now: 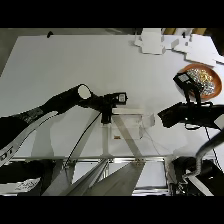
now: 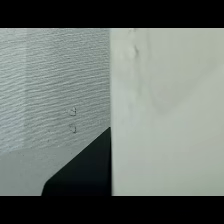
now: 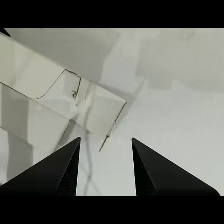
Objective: Fold the box and place the chain.
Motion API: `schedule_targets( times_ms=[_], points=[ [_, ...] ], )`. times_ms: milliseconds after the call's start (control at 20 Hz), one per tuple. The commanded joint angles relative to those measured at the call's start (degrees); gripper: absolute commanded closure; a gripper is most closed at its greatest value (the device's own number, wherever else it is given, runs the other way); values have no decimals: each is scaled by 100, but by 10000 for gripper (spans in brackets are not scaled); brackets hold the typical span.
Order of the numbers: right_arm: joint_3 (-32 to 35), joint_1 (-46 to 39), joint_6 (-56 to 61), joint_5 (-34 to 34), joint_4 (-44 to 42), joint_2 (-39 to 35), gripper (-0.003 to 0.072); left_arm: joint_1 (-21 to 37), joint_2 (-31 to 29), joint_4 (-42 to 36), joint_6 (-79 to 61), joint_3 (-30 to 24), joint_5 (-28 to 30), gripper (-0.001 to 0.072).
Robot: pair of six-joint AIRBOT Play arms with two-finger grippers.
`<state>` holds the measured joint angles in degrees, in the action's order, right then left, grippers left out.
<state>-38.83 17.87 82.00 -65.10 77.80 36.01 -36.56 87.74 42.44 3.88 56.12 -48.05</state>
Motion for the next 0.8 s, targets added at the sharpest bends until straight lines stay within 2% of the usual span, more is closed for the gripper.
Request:
schedule_targets(
  times_ms=[0,750],
  points=[
    [2,4,0,-44,0,0,326,2,4,-4,2,-4,120,704],
    [2,4,0,-50,0,0,326,4,170,-166,66,-4,74,701]
  ],
)
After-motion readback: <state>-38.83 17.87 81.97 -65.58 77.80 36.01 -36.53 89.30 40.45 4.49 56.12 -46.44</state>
